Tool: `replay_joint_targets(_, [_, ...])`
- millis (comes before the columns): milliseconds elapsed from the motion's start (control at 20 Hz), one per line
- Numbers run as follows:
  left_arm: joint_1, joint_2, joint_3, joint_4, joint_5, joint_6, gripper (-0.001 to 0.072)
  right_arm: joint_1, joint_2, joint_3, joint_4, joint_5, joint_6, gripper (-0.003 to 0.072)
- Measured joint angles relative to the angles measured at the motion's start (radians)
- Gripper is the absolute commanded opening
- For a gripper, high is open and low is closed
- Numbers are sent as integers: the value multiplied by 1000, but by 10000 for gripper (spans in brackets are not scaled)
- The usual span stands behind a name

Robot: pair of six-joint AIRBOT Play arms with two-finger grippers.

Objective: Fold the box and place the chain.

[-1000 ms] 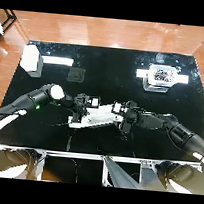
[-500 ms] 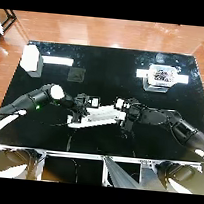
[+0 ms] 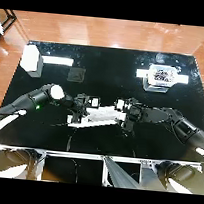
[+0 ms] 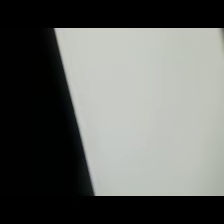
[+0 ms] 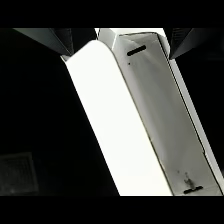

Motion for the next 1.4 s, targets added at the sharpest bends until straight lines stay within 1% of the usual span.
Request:
replay_joint_targets(250, [0,0,0,0,0,0,16,0,-40,1,50,-16,-37,660])
replay_joint_targets(600, [0,0,0,0,-1,0,16,0,-56,15,69,-27,-47,662])
replay_joint_targets(950, [0,0,0,28,-3,-1,17,0,-58,22,108,-122,-49,662])
replay_joint_targets(1200, [0,0,0,38,-24,-10,17,24,-87,20,114,-147,-49,662])
replay_joint_targets(1400, [0,0,0,41,-26,-24,16,57,-129,20,112,-140,-49,661])
